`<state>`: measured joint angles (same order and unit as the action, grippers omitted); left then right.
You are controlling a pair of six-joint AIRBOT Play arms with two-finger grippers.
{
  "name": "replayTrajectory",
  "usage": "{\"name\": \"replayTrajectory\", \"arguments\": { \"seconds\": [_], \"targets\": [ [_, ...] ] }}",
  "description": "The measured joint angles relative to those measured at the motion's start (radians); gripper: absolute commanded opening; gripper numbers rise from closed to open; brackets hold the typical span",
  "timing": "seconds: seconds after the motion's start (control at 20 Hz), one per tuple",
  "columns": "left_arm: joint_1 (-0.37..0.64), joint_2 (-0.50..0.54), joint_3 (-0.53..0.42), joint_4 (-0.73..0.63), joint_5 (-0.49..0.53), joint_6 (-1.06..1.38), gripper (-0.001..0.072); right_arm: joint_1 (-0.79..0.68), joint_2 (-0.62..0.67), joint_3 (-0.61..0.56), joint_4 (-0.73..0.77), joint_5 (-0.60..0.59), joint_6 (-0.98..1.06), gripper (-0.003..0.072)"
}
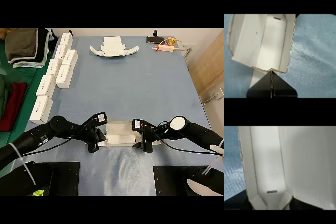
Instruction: Fold the box.
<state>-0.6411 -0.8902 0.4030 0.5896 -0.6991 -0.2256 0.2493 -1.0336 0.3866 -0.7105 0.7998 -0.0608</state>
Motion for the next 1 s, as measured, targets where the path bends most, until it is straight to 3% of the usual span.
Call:
{"name": "replayTrajectory", "arguments": {
  "seconds": [0.3, 0.5, 0.75, 1.0],
  "targets": [
    [0.023, 0.286, 0.0, 0.347, -0.066, -0.803, 0.0017, 0.0, 0.0, 0.0, 0.0, 0.0, 0.0, 0.0512],
    [0.135, 0.395, -0.006, 0.595, -0.197, -1.377, 0.0017, 0.0, 0.0, 0.0, 0.0, 0.0, 0.0, 0.0512],
    [0.235, 0.372, -0.046, 0.65, -0.26, -1.621, 0.0016, 0.0, 0.0, 0.0, 0.0, 0.0, 0.0, 0.0512],
    [0.172, 0.22, -0.079, 0.513, -0.165, -1.586, 0.0015, 0.0, 0.0, 0.0, 0.0, 0.0, -0.001, 0.0512]
  ]
}}
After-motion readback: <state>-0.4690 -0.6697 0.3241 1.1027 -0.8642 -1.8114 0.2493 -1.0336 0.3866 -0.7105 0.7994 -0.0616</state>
